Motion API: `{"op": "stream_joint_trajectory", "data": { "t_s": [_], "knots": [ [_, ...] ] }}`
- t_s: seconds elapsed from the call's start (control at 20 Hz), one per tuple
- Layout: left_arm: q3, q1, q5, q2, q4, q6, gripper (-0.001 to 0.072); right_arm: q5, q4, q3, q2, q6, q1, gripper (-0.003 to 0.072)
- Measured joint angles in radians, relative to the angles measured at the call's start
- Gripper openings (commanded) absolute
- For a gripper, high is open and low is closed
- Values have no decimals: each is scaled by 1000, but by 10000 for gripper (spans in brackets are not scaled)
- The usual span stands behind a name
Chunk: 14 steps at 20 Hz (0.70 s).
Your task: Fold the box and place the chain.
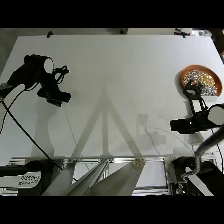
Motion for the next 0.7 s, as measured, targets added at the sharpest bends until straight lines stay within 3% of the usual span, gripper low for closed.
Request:
{"op": "stream_joint_trajectory", "data": {
  "t_s": [0.45, 0.5, 0.7],
  "knots": [
    [0, 0, 0, 0, 0, 0, 13, 18, -42, 19, -6, -53, -11, 13],
    [0, 0, 0, 0, 0, 0, 13, 34, -87, 39, -16, -68, -29, 45],
    [0, 0, 0, 0, 0, 0, 13, 94, -280, 165, -89, -179, -196, 330]
  ]
}}
